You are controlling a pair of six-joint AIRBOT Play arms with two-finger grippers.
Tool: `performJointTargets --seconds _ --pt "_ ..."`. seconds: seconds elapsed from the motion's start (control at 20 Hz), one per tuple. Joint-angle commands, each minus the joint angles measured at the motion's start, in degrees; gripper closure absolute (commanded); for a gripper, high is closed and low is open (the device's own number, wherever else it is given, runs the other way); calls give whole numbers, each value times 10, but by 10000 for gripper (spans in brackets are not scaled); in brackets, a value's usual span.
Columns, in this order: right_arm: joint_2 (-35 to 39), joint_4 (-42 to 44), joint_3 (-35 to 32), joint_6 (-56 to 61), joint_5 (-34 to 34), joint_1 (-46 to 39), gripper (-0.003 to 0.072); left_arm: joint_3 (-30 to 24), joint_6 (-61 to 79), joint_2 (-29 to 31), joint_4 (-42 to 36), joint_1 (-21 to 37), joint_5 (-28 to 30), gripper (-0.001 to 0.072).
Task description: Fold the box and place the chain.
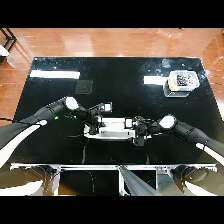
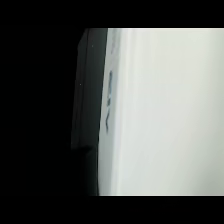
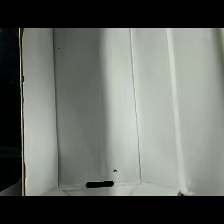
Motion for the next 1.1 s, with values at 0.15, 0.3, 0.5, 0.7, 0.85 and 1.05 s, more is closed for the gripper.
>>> performJointTargets --seconds 0.15,0.3,0.5,0.7,0.85,1.05 --pt "0 0 -5 0 -10 1 -14 0 0 0 0 0 0 633" --pt "0 0 -5 0 -11 1 69 0 0 0 0 0 0 620" --pt "0 0 -5 0 -11 1 149 0 0 0 0 0 0 620" --pt "0 0 -5 0 -12 1 150 0 0 0 0 0 0 620" --pt "0 0 -5 0 -12 1 150 0 0 0 0 0 0 564" --pt "0 0 -5 0 -12 1 149 0 0 1 2 0 -31 281"
